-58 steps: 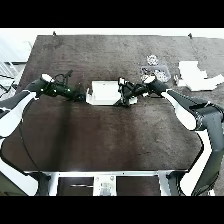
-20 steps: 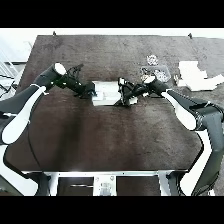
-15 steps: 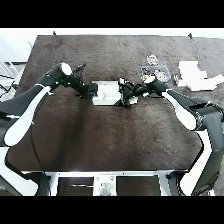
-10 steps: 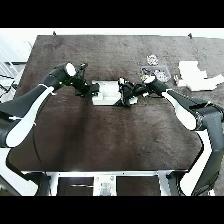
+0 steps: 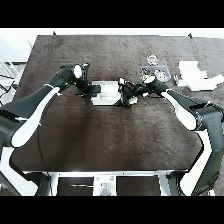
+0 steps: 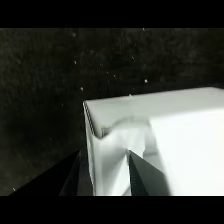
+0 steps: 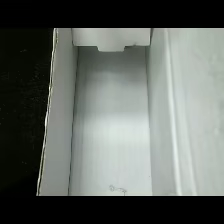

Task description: Fold the box and place the chain.

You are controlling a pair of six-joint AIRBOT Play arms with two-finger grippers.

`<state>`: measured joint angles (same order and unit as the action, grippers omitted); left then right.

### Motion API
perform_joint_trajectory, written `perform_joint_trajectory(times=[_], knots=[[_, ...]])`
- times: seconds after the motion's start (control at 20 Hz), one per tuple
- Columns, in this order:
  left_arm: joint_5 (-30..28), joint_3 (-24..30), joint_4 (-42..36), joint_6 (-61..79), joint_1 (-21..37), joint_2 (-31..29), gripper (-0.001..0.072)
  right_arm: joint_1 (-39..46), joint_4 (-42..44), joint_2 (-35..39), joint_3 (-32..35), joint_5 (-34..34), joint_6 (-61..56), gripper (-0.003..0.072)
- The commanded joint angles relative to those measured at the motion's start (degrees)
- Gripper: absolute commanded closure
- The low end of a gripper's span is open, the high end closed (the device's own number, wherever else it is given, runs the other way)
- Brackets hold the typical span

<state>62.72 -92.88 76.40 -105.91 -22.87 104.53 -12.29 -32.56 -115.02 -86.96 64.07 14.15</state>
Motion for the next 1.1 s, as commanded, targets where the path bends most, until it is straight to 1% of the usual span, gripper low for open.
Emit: perform_joint_trajectory(times=[0.0,0.15,0.3,0.5,0.7,0.85,0.95,1.05], knots=[[3.37,-4.28,2.75,-0.59,-1.14,2.47,0.0353,0.00,-0.04,0.00,0.00,0.02,0.00,0.0106],[6.69,-7.87,3.34,-0.68,-1.22,4.61,0.0353,0.00,-0.02,0.00,0.00,0.02,0.00,0.0106],[11.56,-11.23,6.60,-2.84,-1.86,6.78,0.0353,-0.02,-0.04,0.00,0.00,0.02,0.00,0.0106],[12.63,-12.11,7.15,-3.63,-2.08,7.37,0.0353,0.00,-0.04,0.00,0.00,0.02,0.00,0.0106],[13.62,-12.33,9.81,-4.90,-2.62,7.72,0.0353,0.00,-0.02,0.00,0.00,0.02,0.00,0.0106],[16.92,-14.86,10.58,-4.85,-3.39,10.10,0.0353,0.00,-0.02,0.00,0.00,0.00,0.00,0.0107],[18.10,-16.55,13.33,-4.92,-4.22,10.73,0.0353,0.00,-0.02,0.00,0.00,0.02,0.00,0.0107],[18.56,-17.11,13.79,-5.03,-4.52,10.95,0.0353,0.00,-0.02,0.00,0.00,0.02,0.00,0.0107]])
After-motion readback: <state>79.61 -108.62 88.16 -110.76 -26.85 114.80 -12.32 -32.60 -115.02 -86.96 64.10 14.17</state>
